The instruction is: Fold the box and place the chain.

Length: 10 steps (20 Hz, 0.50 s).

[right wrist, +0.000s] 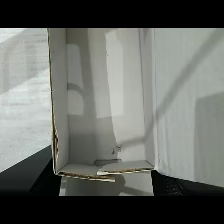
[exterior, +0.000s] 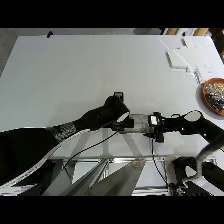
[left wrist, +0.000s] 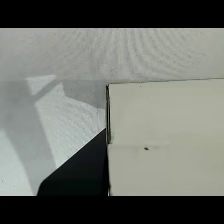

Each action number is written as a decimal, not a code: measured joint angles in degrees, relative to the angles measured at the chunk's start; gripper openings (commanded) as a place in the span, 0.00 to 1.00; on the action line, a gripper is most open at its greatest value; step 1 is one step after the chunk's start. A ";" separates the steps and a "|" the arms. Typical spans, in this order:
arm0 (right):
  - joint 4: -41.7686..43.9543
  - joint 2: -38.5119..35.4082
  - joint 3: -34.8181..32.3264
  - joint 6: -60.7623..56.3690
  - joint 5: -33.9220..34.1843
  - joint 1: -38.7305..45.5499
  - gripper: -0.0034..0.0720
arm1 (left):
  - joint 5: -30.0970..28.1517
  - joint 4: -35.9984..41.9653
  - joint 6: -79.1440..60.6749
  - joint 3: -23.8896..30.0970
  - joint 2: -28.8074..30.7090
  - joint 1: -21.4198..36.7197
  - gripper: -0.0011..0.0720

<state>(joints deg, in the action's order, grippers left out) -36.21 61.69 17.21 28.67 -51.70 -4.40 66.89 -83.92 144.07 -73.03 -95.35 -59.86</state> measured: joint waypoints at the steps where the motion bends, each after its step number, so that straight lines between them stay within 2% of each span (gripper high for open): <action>1: 0.00 0.00 0.00 0.02 0.02 0.00 0.59 | 0.00 -0.11 0.11 0.00 -0.04 -0.07 0.07; 3: -0.04 0.00 0.00 0.17 0.13 0.00 0.59 | -1.01 -0.61 0.00 0.13 -0.31 -0.13 0.31; 10: -0.02 0.00 0.00 0.15 0.13 -0.02 0.59 | -1.27 -0.28 -2.60 0.07 3.26 1.36 0.33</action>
